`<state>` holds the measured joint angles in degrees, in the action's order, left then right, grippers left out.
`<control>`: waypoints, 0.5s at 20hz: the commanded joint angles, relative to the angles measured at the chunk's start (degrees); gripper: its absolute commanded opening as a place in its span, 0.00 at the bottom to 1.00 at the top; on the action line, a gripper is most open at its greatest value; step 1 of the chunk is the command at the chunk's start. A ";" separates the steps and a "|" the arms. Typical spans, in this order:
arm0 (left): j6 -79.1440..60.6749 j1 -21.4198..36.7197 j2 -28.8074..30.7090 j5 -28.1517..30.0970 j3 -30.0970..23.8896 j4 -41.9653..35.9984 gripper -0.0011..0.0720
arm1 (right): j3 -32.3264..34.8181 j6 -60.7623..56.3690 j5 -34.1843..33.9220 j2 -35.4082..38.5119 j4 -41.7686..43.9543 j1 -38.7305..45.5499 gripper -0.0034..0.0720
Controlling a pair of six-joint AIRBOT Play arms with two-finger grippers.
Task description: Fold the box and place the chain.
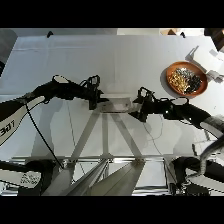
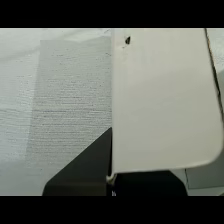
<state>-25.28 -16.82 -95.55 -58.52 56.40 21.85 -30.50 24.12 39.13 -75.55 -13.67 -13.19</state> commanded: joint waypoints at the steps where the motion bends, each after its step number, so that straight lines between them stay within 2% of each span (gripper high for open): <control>1: -0.02 0.02 -0.04 0.00 -0.02 0.02 0.03 | -1.22 3.41 3.91 -2.75 0.15 2.62 0.98; 3: -0.02 0.02 -0.04 0.00 -0.02 0.02 0.03 | -3.30 5.07 6.36 -4.39 0.13 3.56 0.98; 10: -0.02 0.02 -0.04 0.00 -0.02 0.02 0.03 | -7.61 9.97 6.60 -4.66 -5.05 3.56 0.98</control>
